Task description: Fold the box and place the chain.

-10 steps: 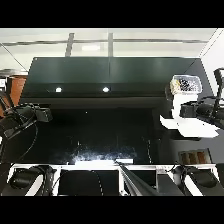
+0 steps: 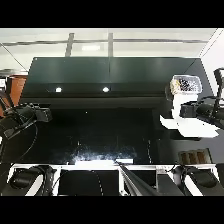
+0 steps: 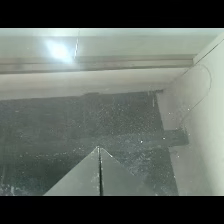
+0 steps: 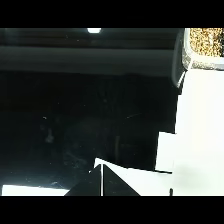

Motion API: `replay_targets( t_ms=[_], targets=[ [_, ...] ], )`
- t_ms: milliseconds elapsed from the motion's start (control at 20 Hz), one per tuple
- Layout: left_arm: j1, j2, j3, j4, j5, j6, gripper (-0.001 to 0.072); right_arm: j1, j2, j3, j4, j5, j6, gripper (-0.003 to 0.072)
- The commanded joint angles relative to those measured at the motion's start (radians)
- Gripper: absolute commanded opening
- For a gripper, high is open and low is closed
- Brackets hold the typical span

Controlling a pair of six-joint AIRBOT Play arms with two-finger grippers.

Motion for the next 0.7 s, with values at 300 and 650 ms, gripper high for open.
replay_targets(
  t_ms=[300, 650],
  targets=[
    [0.001, -0.010, -0.001, -0.082, 0.061, 0.000, 0.0152, 0.000, 0.000, 0.000, 0.006, -0.085, 0.005, 0.0024],
    [-0.001, -0.022, -0.001, -0.188, -0.100, 0.000, 0.0714, 0.000, -0.004, -0.025, -0.174, 0.024, 0.054, 0.0707]
  ],
)
